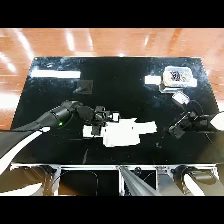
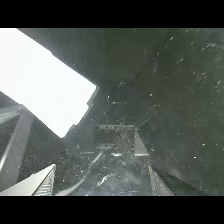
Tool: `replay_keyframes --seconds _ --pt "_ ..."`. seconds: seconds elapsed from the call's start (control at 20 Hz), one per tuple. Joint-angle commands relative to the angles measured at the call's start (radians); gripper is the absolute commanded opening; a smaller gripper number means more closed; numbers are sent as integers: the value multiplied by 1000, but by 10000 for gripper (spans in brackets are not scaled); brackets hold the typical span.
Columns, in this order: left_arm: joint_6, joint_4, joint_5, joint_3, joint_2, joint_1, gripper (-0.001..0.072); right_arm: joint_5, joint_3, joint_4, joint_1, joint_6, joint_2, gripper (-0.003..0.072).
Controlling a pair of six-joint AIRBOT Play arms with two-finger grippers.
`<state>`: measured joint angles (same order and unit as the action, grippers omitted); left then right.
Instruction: Fold the box and place the chain.
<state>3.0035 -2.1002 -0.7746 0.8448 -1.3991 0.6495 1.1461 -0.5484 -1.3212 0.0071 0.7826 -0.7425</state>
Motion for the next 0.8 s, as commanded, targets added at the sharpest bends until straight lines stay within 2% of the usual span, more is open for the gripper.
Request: replay_keyframes --seconds 0.0,0.15,0.35,0.55,0.75 --pt "0 -10 24 25 -8 6 23 -28 29 3 0 -53 0 709" --pt "0 -14 19 27 -10 6 24 -29 32 68 0 -146 -8 709" --pt "0 -14 21 27 -19 6 24 -29 108 303 60 -408 -39 709" --pt "-7 -13 20 27 -26 6 24 -81 186 300 203 -478 -60 709" --pt "-35 -13 21 27 -27 6 23 -124 188 298 371 -478 -60 709"
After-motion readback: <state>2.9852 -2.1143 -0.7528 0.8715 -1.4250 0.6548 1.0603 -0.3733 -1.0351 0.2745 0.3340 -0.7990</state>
